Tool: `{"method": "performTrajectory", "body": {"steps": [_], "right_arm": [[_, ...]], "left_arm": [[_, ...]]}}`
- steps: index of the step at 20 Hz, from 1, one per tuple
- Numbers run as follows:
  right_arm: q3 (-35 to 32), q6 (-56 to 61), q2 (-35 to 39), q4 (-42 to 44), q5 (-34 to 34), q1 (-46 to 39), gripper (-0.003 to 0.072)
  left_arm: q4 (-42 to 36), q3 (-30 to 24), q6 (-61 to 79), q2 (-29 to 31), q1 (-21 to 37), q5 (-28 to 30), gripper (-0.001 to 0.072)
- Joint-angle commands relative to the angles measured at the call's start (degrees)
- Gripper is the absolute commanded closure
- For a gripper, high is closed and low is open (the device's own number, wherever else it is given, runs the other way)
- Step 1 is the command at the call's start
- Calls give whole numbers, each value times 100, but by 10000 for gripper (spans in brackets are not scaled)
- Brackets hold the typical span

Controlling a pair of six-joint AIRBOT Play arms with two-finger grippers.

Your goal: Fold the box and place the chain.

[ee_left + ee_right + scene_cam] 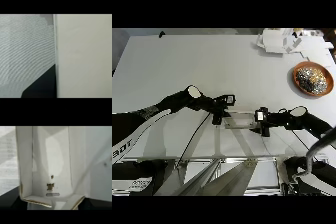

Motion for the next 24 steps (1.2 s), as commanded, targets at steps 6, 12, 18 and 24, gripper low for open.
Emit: {"method": "performTrajectory", "body": {"steps": [6, 12, 18, 24], "right_arm": [[61, -24, -81, 2, 7, 0, 289], [61, -22, -81, 4, -57, 0, 289], [61, -26, -76, 4, -101, 2, 268], [61, -24, -52, 2, -116, 0, 271]], "left_arm": [[-9, 0, -2, -4, -2, 11, 698], [-9, -2, -2, -4, -2, 11, 698], [-9, 0, -2, -4, -2, 11, 698], [-9, 0, -2, -4, -2, 9, 698]]}}
